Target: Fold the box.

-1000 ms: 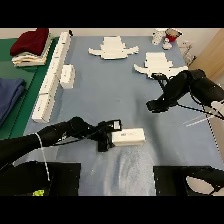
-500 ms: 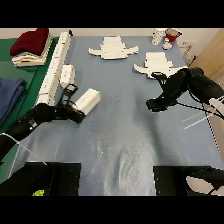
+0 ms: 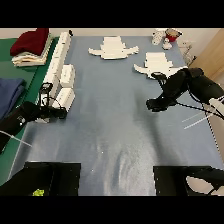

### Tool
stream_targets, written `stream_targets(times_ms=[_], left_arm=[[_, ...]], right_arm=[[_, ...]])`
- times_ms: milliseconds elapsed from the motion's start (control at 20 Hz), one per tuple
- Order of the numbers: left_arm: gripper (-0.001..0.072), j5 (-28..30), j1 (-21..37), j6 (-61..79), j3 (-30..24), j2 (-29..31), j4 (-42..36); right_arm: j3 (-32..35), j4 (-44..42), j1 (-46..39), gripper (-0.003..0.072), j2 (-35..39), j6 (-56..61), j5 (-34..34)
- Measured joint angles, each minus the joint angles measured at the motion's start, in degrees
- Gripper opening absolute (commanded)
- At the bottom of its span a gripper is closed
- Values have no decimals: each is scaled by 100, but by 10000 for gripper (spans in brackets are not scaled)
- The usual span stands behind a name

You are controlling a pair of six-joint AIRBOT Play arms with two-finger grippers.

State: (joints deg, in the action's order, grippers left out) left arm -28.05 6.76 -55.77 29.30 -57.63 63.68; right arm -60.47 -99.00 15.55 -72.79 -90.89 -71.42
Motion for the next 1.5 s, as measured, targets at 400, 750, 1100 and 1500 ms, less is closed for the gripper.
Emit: stream_targets(times_ms=[400, 750, 1100, 1500], left_arm=[[469, 271, 28, -127, 1530, -1834, -28], [469, 179, -7, -140, 3016, -2997, -39], [470, 7, -7, -136, 4118, -3816, -39], [469, -79, -7, -127, 4382, -4022, 50]], right_arm=[[0, 2, 0, 13, 0, 2, -2], [0, 2, 0, 13, 0, 2, -2], [0, 4, 0, 13, 0, 2, -2], [0, 4, 0, 12, 0, 2, -2]])
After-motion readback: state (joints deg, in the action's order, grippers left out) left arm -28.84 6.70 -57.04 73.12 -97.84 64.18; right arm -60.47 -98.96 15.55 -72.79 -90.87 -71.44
